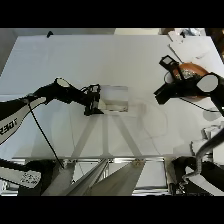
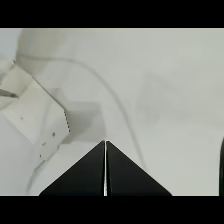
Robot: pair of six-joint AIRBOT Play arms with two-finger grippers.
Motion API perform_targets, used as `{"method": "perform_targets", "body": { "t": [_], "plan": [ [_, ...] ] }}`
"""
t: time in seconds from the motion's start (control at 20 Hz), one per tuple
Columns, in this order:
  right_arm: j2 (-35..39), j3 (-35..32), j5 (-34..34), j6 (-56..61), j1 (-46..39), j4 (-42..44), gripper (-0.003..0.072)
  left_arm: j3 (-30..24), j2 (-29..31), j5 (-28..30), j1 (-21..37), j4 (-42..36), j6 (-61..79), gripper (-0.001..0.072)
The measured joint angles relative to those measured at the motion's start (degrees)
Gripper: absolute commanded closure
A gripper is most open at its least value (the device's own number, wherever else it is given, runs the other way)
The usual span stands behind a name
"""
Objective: Fold the box and place the chain.
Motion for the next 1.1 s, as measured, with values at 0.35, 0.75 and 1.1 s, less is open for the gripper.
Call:
{"method": "perform_targets", "body": {
  "t": [0.35,0.75,1.1],
  "plan": [
    [-6.49,-6.73,0.5,6.69,-2.25,7.06,0.0678,0.0,0.0,0.0,0.0,-0.02,0.0,0.0371],
    [-16.81,-9.07,0.17,-2.6,-2.38,26.53,0.0678,0.0,0.0,0.0,0.0,-0.02,0.0,0.0371],
    [-19.02,-9.22,0.59,-6.64,-2.4,31.32,0.0678,0.0,0.0,0.0,0.0,-0.02,0.02,0.0371]
  ]
}}
